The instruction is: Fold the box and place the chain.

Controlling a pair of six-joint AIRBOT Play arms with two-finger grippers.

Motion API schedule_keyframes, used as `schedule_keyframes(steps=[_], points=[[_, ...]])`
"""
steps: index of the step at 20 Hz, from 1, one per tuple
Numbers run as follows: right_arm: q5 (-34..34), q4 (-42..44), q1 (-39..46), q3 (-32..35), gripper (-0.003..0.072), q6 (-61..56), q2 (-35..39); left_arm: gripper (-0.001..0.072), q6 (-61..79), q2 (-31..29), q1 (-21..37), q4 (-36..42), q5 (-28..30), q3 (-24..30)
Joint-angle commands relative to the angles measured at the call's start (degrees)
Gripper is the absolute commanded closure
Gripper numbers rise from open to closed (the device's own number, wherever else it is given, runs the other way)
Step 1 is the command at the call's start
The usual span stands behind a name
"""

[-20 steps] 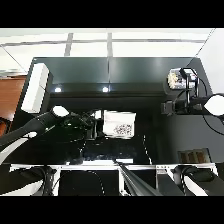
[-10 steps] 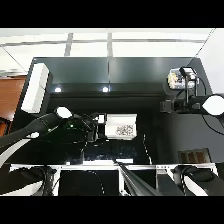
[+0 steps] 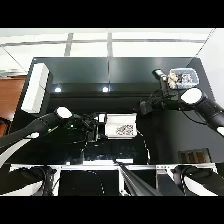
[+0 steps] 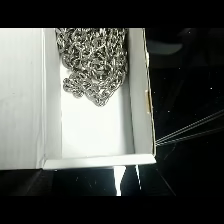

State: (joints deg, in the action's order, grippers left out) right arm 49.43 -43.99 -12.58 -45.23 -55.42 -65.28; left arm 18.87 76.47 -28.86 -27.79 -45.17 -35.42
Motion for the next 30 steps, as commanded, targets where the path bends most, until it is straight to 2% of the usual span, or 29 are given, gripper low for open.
schedule_keyframes(steps=[1,3,8,12,16,25,30], points=[[7.30,3.80,-0.63,-0.11,-0.0026,21.99,-1.84,0.0225,-0.07,0.04,0.00,-0.04,-0.11,-0.04],[10.97,4.39,-0.76,-0.50,-0.0026,32.15,-1.64,0.0225,-0.07,0.04,0.00,-0.04,-0.31,-0.04],[16.02,2.47,-2.80,-1.70,-0.0026,36.52,-1.66,0.0225,-0.04,0.04,-0.02,-0.02,-0.81,-0.04],[13.64,-4.59,-8.07,-1.70,-0.0026,37.88,-1.66,0.0224,-0.04,0.04,-0.02,-0.04,-2.10,-0.04],[13.79,-0.79,-8.39,-1.73,-0.0025,40.09,-1.66,0.0224,-0.04,0.04,-0.02,-0.04,-2.03,-0.04],[17.46,0.42,-8.44,-1.70,-0.0025,39.34,-1.66,0.0225,-0.04,0.04,-0.02,-0.07,-2.01,-0.04],[12.37,-3.02,-10.08,-0.87,-0.0025,39.34,-2.21,0.0224,-0.04,0.04,-0.02,-0.07,-2.01,-0.04]])
